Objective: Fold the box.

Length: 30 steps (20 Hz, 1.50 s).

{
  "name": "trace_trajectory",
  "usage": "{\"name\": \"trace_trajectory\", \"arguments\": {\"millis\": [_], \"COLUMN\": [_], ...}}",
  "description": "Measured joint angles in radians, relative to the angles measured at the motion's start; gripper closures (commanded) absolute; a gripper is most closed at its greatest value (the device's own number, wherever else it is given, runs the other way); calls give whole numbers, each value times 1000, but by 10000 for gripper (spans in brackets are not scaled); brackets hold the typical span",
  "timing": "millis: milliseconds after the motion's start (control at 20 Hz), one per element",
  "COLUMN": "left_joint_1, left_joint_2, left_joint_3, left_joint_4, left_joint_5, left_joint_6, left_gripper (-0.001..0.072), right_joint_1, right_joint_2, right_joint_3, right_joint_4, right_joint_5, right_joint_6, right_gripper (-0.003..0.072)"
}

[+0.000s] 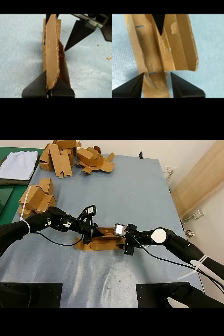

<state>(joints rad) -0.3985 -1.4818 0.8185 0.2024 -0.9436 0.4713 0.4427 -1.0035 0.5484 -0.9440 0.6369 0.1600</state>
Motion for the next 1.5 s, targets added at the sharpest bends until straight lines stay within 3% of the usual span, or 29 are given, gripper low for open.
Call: {"name": "trace_trajectory", "arguments": {"millis": [550,1050,1500], "left_joint_1": [0,0,0], "left_joint_2": [0,0,0], "left_joint_3": [0,0,0], "left_joint_4": [0,3,2], "left_joint_5": [0,-4,0], "left_joint_6": [0,0,0], "left_gripper": [697,697,697], "right_joint_1": [-3,-4,-3], "right_joint_2": [-51,-95,-147], "right_joint_3": [2,6,7], "right_joint_4": [52,141,173], "right_joint_5": [-72,62,47], "right_joint_6": [-114,-197,-249], "right_gripper": [160,160,160]}}
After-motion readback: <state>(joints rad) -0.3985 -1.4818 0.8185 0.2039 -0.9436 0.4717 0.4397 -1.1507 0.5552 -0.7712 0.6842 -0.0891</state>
